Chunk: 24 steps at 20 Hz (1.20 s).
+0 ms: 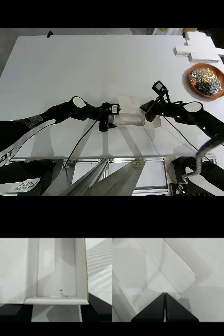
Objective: Fold the box and place the chain.
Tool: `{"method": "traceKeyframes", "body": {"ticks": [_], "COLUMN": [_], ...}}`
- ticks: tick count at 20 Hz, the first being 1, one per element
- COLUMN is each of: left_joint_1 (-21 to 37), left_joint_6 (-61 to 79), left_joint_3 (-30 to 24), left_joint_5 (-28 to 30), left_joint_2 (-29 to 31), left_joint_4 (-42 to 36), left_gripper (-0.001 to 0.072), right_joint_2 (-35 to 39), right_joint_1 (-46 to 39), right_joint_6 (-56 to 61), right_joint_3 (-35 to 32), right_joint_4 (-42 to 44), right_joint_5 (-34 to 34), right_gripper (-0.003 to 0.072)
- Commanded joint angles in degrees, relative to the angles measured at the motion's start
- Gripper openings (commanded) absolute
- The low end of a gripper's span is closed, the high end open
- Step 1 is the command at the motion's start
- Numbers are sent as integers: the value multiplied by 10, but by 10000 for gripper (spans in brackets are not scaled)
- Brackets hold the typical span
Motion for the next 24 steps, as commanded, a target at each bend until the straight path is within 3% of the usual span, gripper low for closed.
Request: {"method": "traceKeyframes", "body": {"ticks": [1, 7, 10, 13, 14, 16, 24], "left_joint_1": [0, 0, 0, 0, 0, 0, 0], "left_joint_6": [0, 0, 0, 0, 0, 0, 0], "left_joint_3": [0, 0, 0, 0, 0, 0, 0], "left_joint_5": [0, 0, 0, 0, 0, 0, 0], "left_joint_2": [0, 0, 0, 0, 0, 0, 0], "left_joint_4": [0, 0, 0, 0, 0, 0, 0], "left_gripper": [273, 273, 273, 273, 273, 273, 273], "right_joint_2": [-6, 87, 134, 130, 129, 119, 106], "right_joint_1": [0, 0, 0, 0, 0, 1, 2], "right_joint_6": [73, 169, 50, -65, -73, -89, -221], "right_joint_3": [2, 70, 72, 72, 71, 64, -30], "right_joint_4": [-57, -192, -304, -425, -421, -374, -253], "right_joint_5": [10, 149, 218, 293, 286, 248, 119], "right_gripper": [16, 17, 17, 16, 20, 227, 216]}}
